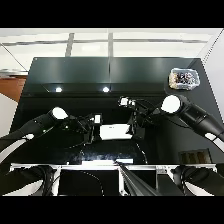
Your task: Fold the box and place the chain.
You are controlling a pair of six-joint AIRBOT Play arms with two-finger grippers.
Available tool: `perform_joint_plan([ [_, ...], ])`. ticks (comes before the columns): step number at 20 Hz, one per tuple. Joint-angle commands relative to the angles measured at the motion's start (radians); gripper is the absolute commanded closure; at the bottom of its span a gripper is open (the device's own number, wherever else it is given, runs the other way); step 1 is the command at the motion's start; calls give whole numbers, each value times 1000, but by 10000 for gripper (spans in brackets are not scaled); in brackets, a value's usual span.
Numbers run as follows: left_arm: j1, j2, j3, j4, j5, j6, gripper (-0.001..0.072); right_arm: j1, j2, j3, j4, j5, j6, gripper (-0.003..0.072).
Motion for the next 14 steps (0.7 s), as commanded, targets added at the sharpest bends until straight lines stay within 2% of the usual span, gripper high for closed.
perform_joint_plan([
  [1,0,0,0,0,-1,2,208,0,0,0,-1,-11,1,370],
  [14,0,0,0,0,-2,2,208,23,-1,-2,-19,-23,27,385],
])
